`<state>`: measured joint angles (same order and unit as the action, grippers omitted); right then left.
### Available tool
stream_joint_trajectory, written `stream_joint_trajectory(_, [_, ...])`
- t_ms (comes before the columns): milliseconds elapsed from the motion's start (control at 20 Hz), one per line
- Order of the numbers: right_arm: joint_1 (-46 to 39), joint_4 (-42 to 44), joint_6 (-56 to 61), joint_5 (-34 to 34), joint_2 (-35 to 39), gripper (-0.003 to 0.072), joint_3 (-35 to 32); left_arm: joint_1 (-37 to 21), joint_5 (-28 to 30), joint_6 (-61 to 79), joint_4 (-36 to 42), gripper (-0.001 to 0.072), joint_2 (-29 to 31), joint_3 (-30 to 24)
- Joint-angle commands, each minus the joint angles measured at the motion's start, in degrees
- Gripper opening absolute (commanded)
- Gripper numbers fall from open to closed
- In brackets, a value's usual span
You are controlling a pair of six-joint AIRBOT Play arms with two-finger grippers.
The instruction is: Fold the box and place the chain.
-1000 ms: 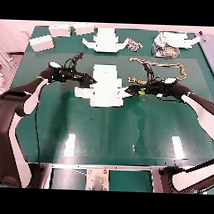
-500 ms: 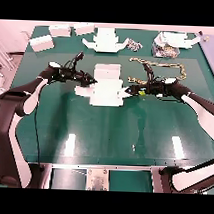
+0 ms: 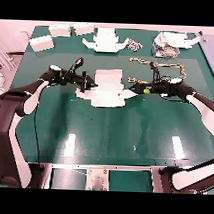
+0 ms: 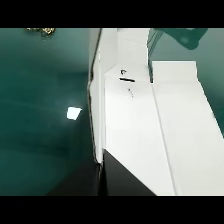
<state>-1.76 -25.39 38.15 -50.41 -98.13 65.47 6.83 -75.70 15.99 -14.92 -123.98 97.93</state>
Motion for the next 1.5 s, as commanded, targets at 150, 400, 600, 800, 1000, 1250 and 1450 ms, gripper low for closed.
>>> stream_joint_trajectory(150, [-4.13, 8.00, -6.32, -0.13, -0.02, 0.0219, 0.04, -0.04, -0.85, 8.44, 0.90, 0.0015, 0.00, -1.05])
stream_joint_trajectory(400, [-4.39, 8.02, -6.32, -0.15, -0.02, 0.0220, 0.04, -0.04, -1.40, 11.41, 0.76, 0.0015, -0.02, -1.05])
stream_joint_trajectory(600, [-4.39, 8.02, -6.32, -0.15, -0.02, 0.0220, 0.04, -0.04, -2.80, 12.94, 0.72, 0.0015, -0.02, -1.05])
stream_joint_trajectory(800, [-4.39, 8.00, -6.32, -0.13, -0.02, 0.0219, 0.04, -0.04, -2.82, 12.98, -0.79, 0.0016, -0.02, -1.05])
stream_joint_trajectory(1000, [-4.39, 8.04, -6.32, -0.15, -0.02, 0.0219, 0.04, -0.04, 0.17, 13.00, -2.23, 0.0015, -0.04, -1.46])
stream_joint_trajectory(1250, [-4.39, 7.98, -6.34, -0.31, -0.02, 0.0220, 0.04, -0.04, 0.04, 12.96, -2.19, 0.0021, -0.04, -1.57])
stream_joint_trajectory(1450, [-3.43, 8.87, -13.35, -4.94, 1.36, 0.0158, -0.26, -0.04, 0.20, 12.94, -2.23, 0.0022, -0.02, -1.57])
